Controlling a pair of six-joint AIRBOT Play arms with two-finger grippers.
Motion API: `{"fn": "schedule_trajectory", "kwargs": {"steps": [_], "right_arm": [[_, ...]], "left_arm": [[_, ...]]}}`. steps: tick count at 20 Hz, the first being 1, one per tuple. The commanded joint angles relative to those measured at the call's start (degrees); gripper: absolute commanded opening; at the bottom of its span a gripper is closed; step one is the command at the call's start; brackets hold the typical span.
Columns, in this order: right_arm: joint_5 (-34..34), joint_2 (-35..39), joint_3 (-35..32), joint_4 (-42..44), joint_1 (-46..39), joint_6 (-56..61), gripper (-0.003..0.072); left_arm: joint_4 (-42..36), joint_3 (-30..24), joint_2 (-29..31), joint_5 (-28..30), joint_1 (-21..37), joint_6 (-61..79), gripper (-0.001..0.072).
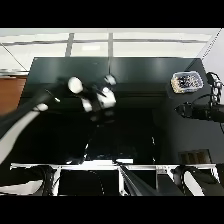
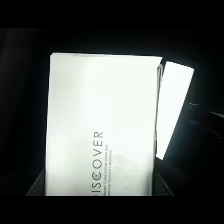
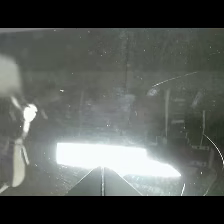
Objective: Fold the box and place the chain.
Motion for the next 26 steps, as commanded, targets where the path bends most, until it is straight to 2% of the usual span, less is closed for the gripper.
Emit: {"fn": "schedule_trajectory", "kwargs": {"steps": [1, 3, 6, 10, 14, 15, 16, 17, 19, 22, 23, 24, 25, 26], "right_arm": [[-0.4, 0.0, 0.0, 0.2, 0.0, 0.0, 0.0015], [-0.4, 0.0, 0.0, 0.2, 0.0, 0.0, 0.0015], [-0.3, 0.0, 0.0, 0.7, 0.0, 0.0, 0.0015], [-0.7, 0.0, 0.0, 2.0, 0.0, 0.0, 0.0015], [-2.6, -0.1, 0.0, -0.1, 0.0, 0.1, 0.0015], [-3.0, -0.1, 0.0, -0.2, 0.0, 0.1, 0.0015], [-3.2, -0.1, 0.0, -0.1, 0.0, 0.1, 0.0015], [-3.3, -0.1, 0.0, -0.1, 0.0, 0.1, 0.0015], [-3.2, -0.1, 0.0, -0.1, 0.0, 0.1, 0.0015], [-3.2, 0.0, 0.0, -0.2, 0.0, 0.0, 0.0015], [-3.2, 0.0, 0.0, -0.2, 0.0, -0.7, 0.0015], [-3.0, 0.0, 0.0, -0.2, 0.0, -2.1, 0.0016], [-2.7, 0.0, 0.0, -0.2, 0.0, -3.4, 0.0015], [-1.4, 0.0, 0.3, -0.4, 0.0, -5.1, 0.0015]], "left_arm": [[7.2, 5.2, -1.7, 3.8, 17.7, -16.8, 0.0297], [7.2, 12.0, -7.0, 3.3, 27.4, -23.9, 0.0297], [6.7, 25.5, -17.5, -1.0, 36.9, -27.6, 0.0296], [6.7, 39.6, -28.2, -2.7, 40.9, -26.6, 0.0297], [5.2, 47.7, -36.3, -4.4, 40.8, -26.8, 0.0297], [4.0, 48.5, -37.4, -5.2, 40.6, -26.9, 0.0324], [3.8, 48.5, -37.5, -5.2, 40.3, -27.0, 0.0605], [4.4, 48.9, -37.4, -5.4, 40.1, -27.3, 0.0720], [6.6, 51.2, -35.4, -8.8, 39.5, -27.3, 0.0720], [7.6, 52.1, -27.2, -11.1, 39.5, -31.1, 0.0718], [7.0, 52.1, -24.2, -12.5, 39.5, -33.0, 0.0702], [5.7, 52.0, -20.7, -15.3, 39.5, -36.5, 0.0484], [2.5, 51.2, -17.5, -19.7, 39.5, -39.1, 0.0061], [-2.7, 48.5, -13.7, -23.9, 39.3, -37.8, 0.0026]]}}
